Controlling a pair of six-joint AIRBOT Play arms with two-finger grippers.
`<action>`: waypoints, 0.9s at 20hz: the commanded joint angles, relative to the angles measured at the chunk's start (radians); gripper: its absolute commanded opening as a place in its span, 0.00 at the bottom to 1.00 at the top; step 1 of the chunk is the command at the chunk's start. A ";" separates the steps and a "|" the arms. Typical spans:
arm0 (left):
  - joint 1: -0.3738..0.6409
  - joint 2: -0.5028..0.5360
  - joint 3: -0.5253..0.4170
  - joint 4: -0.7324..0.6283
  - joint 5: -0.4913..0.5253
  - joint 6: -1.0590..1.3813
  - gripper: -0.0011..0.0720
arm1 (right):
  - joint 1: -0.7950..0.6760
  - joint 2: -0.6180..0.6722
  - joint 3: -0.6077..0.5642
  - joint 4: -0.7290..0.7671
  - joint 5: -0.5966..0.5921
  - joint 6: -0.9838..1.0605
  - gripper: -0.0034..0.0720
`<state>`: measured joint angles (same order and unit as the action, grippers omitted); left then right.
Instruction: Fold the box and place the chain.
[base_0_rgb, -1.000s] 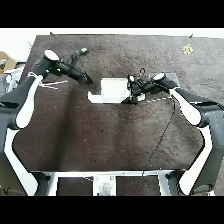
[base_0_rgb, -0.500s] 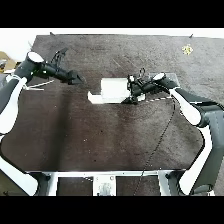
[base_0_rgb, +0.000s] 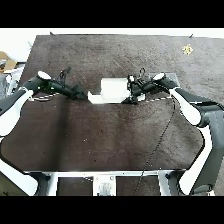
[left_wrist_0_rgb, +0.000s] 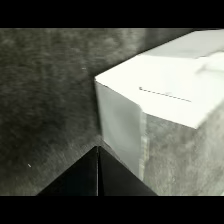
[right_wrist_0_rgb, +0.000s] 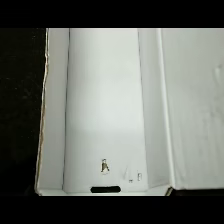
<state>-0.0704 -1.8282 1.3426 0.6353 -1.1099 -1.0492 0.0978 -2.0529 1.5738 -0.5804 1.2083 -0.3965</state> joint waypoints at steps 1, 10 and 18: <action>-0.009 -0.037 -0.013 -0.037 0.002 0.012 0.02 | 0.000 0.000 0.001 0.000 0.000 0.000 0.63; -0.054 -0.072 -0.013 -0.106 -0.005 0.049 0.03 | 0.000 0.000 0.001 0.000 0.000 0.000 0.63; -0.060 -0.071 0.031 -0.181 -0.045 0.089 0.03 | 0.000 0.000 0.001 0.000 0.000 0.000 0.63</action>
<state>-0.1287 -1.8988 1.3552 0.4763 -1.1320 -0.9676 0.0978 -2.0529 1.5738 -0.5804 1.2087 -0.3965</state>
